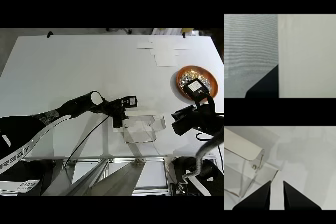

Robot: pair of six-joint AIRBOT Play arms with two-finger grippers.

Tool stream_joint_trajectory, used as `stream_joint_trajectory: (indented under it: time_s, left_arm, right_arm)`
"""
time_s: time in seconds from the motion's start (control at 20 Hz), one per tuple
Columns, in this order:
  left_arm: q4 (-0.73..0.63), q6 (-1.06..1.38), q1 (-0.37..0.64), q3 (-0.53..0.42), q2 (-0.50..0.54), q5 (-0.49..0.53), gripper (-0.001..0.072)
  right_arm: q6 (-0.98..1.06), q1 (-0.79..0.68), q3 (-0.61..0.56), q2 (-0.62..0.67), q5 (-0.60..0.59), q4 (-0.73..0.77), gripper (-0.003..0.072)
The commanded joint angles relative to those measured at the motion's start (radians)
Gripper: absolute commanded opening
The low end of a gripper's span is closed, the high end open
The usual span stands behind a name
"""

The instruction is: Fold the box and place the chain.

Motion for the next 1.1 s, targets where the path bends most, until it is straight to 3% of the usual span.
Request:
stream_joint_trajectory:
  time_s: [0.0,0.05,0.15,0.25,0.35,0.55,0.75,0.95,1.0,1.05]
  left_arm:
    - [0.002,0.000,-0.001,-0.001,-0.001,-0.003,0.0010]
    - [0.002,0.000,-0.001,-0.001,-0.001,-0.002,0.0010]
    - [0.002,0.000,-0.001,-0.001,-0.001,-0.003,0.0010]
    - [0.002,0.000,-0.001,-0.001,-0.001,-0.003,0.0010]
    - [0.002,0.000,-0.001,-0.001,-0.001,-0.003,0.0010]
    - [0.002,0.000,-0.001,-0.001,-0.001,-0.003,0.0010]
    - [0.002,0.000,-0.001,-0.001,-0.001,-0.003,0.0010]
    - [0.002,0.000,-0.001,-0.001,-0.001,-0.003,0.0010]
    - [0.002,0.000,-0.001,-0.001,-0.001,-0.003,0.0010]
    - [0.002,0.000,-0.001,-0.001,-0.001,-0.003,0.0010]
  right_arm:
    - [-0.067,0.001,0.001,0.001,0.000,0.004,0.0153]
    - [-0.089,0.001,0.001,0.001,0.001,0.009,0.0151]
    - [-0.154,0.001,0.001,0.001,0.003,0.039,0.0033]
    - [-0.271,0.001,0.001,0.000,0.036,0.108,0.0012]
    - [-0.356,0.001,-0.013,-0.002,0.092,0.213,0.0012]
    - [-0.577,0.001,-0.173,-0.027,0.035,0.349,0.0014]
    - [-0.846,0.034,-0.286,-0.113,0.022,0.344,0.0014]
    - [-0.927,0.079,-0.309,-0.131,-0.076,0.273,0.0026]
    - [-0.923,0.090,-0.322,-0.129,-0.109,0.257,0.0279]
    - [-0.922,0.107,-0.340,-0.128,-0.163,0.245,0.0690]
